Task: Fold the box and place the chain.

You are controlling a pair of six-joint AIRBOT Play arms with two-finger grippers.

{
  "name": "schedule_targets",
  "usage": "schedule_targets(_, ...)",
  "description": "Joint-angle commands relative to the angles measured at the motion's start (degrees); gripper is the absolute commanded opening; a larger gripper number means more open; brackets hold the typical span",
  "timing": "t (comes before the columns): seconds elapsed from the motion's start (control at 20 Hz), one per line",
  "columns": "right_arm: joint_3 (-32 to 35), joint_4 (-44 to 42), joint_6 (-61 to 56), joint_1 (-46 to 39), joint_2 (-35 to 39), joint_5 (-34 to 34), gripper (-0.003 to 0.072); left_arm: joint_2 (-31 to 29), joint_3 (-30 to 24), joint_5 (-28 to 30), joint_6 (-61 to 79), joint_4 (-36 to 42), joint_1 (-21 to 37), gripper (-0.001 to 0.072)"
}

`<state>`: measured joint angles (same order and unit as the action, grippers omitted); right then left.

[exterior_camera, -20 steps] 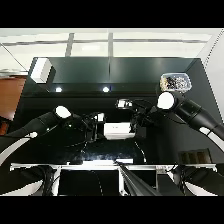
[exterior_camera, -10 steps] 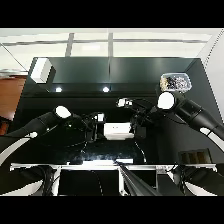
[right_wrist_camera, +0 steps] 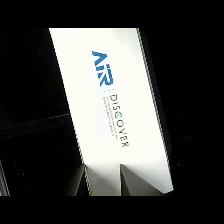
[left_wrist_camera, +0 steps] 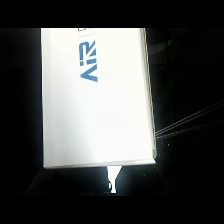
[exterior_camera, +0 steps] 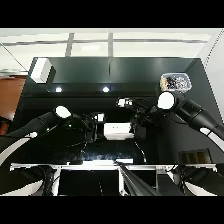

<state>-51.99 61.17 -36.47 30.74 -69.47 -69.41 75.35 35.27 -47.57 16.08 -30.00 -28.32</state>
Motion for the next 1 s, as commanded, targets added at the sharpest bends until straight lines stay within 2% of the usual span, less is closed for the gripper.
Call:
schedule_targets(0.0,-0.3,-0.1,0.0,0.1,0.1,-0.1,0.0265,0.0,0.0,0.0,0.0,0.0,0.0,0.0438)
schedule_targets(0.35,-1.1,-0.1,-0.1,0.0,0.8,0.2,0.0265,0.0,0.0,0.0,0.0,0.0,0.0,0.0439)
schedule_targets(0.5,-1.6,-0.7,-3.8,-0.1,1.1,-0.3,0.0262,0.0,0.0,0.0,0.0,0.0,0.0,0.0438)
schedule_targets(0.55,-2.1,-1.4,-7.1,-0.5,1.8,-1.4,0.0191,0.0,0.0,0.0,0.0,0.0,0.0,0.0438)
schedule_targets(0.6,-2.4,-1.1,-11.5,-1.7,2.6,-2.2,0.0164,0.0,0.0,0.0,0.0,0.0,0.0,0.0438)
schedule_targets(0.65,-2.4,-1.1,-15.6,-4.2,3.3,-4.6,0.0029,0.0,0.0,0.0,0.0,0.0,0.0,0.0438)
schedule_targets(0.7,-2.1,-1.6,-18.6,-7.2,3.4,-7.5,0.0028,0.0,0.0,0.0,0.0,0.0,0.0,0.0438)
schedule_targets(0.8,1.1,-9.7,-20.7,-13.5,3.6,-10.2,0.0027,0.0,0.0,0.0,0.0,0.0,0.0,0.0438)
schedule_targets(0.95,9.1,-31.5,-22.2,-17.1,3.6,-5.0,0.0028,0.0,0.0,0.0,0.0,0.0,0.0,0.0438)
